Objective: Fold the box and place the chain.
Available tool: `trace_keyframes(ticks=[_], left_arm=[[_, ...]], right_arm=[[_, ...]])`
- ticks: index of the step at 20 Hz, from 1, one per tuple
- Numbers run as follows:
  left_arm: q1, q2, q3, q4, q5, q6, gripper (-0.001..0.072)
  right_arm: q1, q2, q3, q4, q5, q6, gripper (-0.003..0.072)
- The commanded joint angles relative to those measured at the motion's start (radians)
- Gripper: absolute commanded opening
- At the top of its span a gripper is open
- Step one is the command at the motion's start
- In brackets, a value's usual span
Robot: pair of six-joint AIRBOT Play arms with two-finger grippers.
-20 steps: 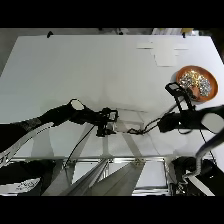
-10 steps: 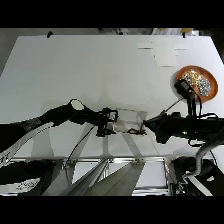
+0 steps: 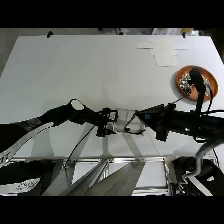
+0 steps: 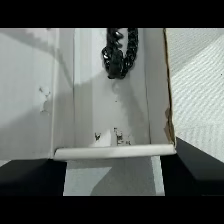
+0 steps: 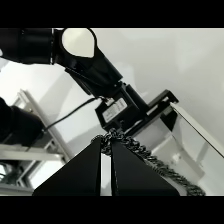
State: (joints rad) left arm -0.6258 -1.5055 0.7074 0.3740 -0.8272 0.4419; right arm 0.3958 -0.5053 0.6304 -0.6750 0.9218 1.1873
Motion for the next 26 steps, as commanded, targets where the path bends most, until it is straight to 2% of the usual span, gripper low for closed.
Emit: trace_keyframes(ticks=[1, 11, 15, 16, 18, 21, 24, 26], left_arm=[[0.001, 0.0, 0.0, 0.0, 0.0, 0.0, 0.0223], [0.001, 0.0, 0.0, 0.0, 0.0, 0.0, 0.0223], [0.001, 0.0, 0.0, 0.0, 0.0, 0.0, 0.0223], [0.001, 0.0, 0.0, 0.0, 0.001, 0.0, 0.0223], [0.001, 0.0, 0.0, 0.0, 0.0, 0.0, 0.0223], [0.001, 0.0, 0.0, 0.0, 0.0, 0.0, 0.0223], [0.001, 0.0, 0.0, 0.0, 0.0, 0.0, 0.0223], [0.001, 0.0, 0.0, 0.0, 0.001, 0.0, 0.0223]], right_arm=[[0.008, -0.051, 0.0, -0.055, 0.021, -0.014, 0.0018], [0.247, -0.428, -0.001, -0.328, -0.072, -0.015, 0.0021], [0.265, -0.451, -0.001, -0.327, -0.151, -0.014, 0.0091], [0.262, -0.447, 0.002, -0.327, -0.15, -0.014, 0.019], [0.262, -0.419, 0.031, -0.38, -0.093, -0.016, 0.0201], [0.256, -0.344, 0.116, -0.599, 0.046, -0.019, 0.0199], [0.156, -0.282, 0.123, -0.709, 0.235, -0.097, 0.0101], [0.076, -0.286, 0.1, -0.755, 0.326, -0.117, 0.0101]])
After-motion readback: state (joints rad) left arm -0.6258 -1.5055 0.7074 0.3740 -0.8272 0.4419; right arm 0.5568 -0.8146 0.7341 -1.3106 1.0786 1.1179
